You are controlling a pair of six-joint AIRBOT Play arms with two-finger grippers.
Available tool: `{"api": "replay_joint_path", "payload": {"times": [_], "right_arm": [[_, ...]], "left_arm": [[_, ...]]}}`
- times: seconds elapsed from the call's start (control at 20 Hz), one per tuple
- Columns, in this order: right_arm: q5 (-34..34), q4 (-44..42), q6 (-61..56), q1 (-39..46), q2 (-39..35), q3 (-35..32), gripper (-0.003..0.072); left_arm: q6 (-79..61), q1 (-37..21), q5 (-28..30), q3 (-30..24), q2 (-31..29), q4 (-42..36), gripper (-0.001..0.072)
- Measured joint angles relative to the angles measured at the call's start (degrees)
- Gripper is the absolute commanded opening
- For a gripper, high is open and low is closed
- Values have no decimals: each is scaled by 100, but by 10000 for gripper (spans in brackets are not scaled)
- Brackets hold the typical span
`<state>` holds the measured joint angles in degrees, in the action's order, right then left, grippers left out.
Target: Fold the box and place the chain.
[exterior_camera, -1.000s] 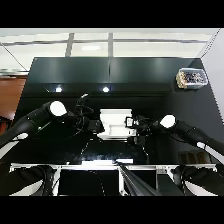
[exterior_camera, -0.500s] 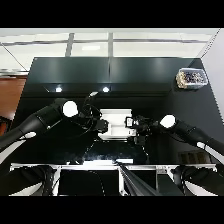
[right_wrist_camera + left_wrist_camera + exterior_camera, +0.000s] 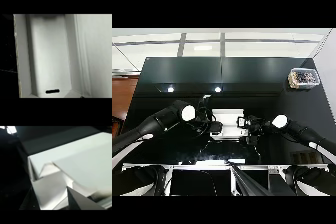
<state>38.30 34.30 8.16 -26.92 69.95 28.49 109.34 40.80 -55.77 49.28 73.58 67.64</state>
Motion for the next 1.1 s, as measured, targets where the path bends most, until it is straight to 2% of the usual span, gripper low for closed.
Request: {"api": "replay_joint_path", "payload": {"times": [0.25,0.45,0.6,0.65,0.7,1.0,1.05,1.1], "right_arm": [[0,0,0,0,0,0,141],[0,0,0,0,0,0,141],[-2,0,-2,0,0,0,141],[0,0,-2,0,0,0,141],[0,0,0,0,0,0,141],[-2,0,0,0,0,0,141],[-2,0,0,0,0,0,141],[-2,0,0,0,0,0,141]], "left_arm": [[538,212,-118,343,461,422,502],[1121,407,-763,728,817,1036,501],[1556,564,-964,940,975,1362,496],[1670,612,-962,990,1008,1419,434],[1788,658,-960,1032,1032,1464,331],[2264,817,-914,1121,1141,1554,325],[2310,826,-911,1123,1147,1565,265],[2371,833,-909,1126,1152,1567,165]]}}
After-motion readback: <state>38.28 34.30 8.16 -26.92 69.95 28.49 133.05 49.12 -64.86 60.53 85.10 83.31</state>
